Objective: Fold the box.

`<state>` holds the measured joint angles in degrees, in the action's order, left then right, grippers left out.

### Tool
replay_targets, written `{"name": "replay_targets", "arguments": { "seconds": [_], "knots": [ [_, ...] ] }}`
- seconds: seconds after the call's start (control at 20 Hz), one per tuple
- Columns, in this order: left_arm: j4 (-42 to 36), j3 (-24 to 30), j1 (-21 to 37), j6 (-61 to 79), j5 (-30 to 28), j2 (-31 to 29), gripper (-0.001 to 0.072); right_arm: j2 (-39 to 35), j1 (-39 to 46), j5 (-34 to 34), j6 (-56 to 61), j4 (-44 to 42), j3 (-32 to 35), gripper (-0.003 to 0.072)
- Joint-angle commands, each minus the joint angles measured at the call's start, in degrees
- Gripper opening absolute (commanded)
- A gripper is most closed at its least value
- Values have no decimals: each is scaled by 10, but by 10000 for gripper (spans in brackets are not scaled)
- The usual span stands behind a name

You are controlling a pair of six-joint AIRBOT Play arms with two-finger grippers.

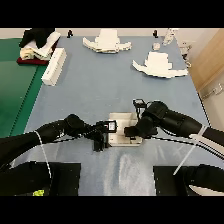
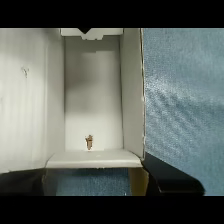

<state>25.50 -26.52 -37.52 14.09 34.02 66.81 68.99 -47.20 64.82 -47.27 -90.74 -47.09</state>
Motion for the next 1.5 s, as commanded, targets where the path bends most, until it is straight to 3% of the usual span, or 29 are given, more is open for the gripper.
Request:
{"name": "replay_targets", "arguments": {
  "seconds": [0.0, 0.1, 0.25, 0.3, 0.65, 0.7, 0.75, 0.8, 1.05, 1.3, 1.35, 1.45],
  "knots": [
    [0, 0, 0, 0, 0, 0, 462, 30, -11, 11, 50, 20, -16, 401],
    [0, 0, 0, 0, 0, 0, 462, 31, -12, 20, 54, 21, -16, 365],
    [0, 0, 0, 0, 0, 0, 462, 31, -12, 37, 52, 21, -16, 18],
    [0, 0, 0, 0, 0, 0, 462, 31, -12, 37, 52, 21, -16, 1],
    [0, 0, 0, 0, 0, 0, 462, 31, -12, 36, 52, 20, -16, 1],
    [0, 0, 0, 0, 0, 0, 462, 31, -14, 37, 52, 21, -18, 69],
    [0, 0, 0, 0, 0, 0, 462, 30, -14, 39, 52, 20, -20, 269],
    [0, 0, 0, 0, 0, 0, 462, 28, -14, 48, 47, 20, -24, 389],
    [0, 0, 0, 0, 0, 0, 462, -5, -13, 89, 6, 32, -48, 389],
    [0, 0, 0, 0, 0, 0, 462, -79, 10, 112, -4, 100, -77, 383],
    [0, 0, 0, 0, 0, 0, 462, -90, 27, 117, -14, 103, -76, 302],
    [0, 0, 0, 0, 0, 0, 462, -101, 82, 120, -46, 103, -74, 33]
  ]
}}
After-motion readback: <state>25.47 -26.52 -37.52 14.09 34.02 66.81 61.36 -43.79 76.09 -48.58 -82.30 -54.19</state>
